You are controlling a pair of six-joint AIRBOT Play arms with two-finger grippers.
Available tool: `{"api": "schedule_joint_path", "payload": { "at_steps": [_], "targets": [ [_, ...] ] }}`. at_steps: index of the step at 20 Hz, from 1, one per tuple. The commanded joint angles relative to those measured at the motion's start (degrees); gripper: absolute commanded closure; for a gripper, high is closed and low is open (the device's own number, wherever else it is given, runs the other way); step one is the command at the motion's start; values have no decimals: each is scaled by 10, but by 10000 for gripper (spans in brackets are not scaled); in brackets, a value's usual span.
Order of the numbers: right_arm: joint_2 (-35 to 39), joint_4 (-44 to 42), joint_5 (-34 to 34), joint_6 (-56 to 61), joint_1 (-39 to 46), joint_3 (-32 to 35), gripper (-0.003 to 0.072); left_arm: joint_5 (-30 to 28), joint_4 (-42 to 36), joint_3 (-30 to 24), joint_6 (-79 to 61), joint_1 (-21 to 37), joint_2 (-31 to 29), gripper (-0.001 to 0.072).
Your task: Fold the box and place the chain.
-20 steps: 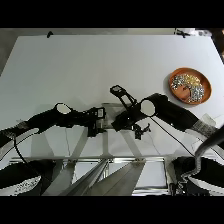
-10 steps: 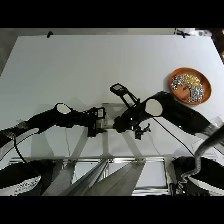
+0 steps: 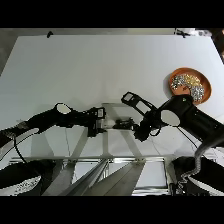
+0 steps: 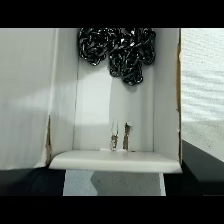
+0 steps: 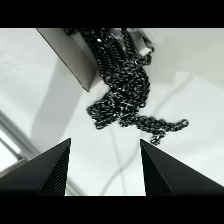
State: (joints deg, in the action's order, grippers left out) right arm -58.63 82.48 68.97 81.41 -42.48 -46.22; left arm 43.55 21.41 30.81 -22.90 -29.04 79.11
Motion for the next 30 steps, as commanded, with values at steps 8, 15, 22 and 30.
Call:
{"api": "schedule_joint_path", "payload": {
  "at_steps": [8,15,22,30],
  "targets": [
    [-62,-2,-170,-20,0,102,198,0,0,0,0,0,0,567],
    [-111,-6,-193,-19,0,102,206,0,0,0,0,0,0,567],
    [-108,-19,-167,-20,0,102,653,0,0,0,0,0,0,567],
    [20,29,-101,15,0,101,676,0,0,0,0,0,0,567]
  ]
}}
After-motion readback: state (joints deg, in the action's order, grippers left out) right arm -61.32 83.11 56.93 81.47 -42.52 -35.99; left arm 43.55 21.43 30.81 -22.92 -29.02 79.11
